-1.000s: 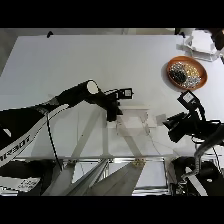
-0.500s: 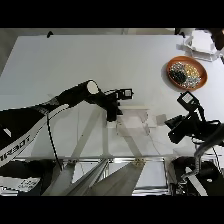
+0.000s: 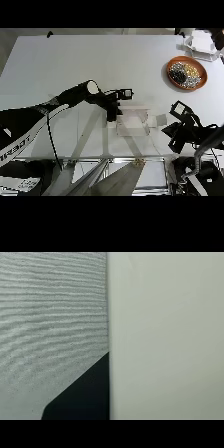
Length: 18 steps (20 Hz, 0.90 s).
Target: Fold the box and place the chain.
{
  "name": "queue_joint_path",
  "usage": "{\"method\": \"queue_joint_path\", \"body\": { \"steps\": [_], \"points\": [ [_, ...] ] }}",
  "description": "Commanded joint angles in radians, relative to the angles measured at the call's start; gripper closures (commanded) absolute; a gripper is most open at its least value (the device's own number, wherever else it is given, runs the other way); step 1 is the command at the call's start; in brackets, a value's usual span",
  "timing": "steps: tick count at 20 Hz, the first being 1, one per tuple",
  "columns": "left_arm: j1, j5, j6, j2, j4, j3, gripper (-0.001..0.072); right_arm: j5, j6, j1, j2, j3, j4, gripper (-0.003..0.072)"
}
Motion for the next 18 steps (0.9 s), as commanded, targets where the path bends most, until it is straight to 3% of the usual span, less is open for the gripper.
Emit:
{"method": "queue_joint_path", "body": {
  "steps": [1, 2, 3, 6, 11, 18],
  "points": [
    [0.000, -0.003, 0.000, 0.000, 0.000, 0.000, 0.0697, -0.116, -0.198, 0.048, -0.059, -0.056, -0.059, 0.0272],
    [0.000, -0.004, 0.000, 0.000, 0.000, 0.000, 0.0697, -0.152, -0.268, 0.066, -0.097, -0.087, -0.075, 0.0037],
    [0.000, -0.004, 0.000, 0.000, 0.000, 0.000, 0.0697, -0.176, -0.316, 0.082, -0.136, -0.110, -0.093, -0.0028],
    [0.000, -0.004, 0.000, 0.000, 0.000, 0.000, 0.0697, -0.240, -0.386, 0.122, -0.241, -0.130, -0.101, -0.0026],
    [0.000, -0.003, 0.000, 0.000, 0.000, 0.000, 0.0697, -0.455, -0.389, 0.134, -0.341, -0.131, -0.011, -0.0024],
    [0.000, -0.004, 0.000, 0.000, -0.001, 0.000, 0.0697, -0.449, -0.449, 0.153, -0.370, -0.154, 0.024, -0.0015]
  ]
}}
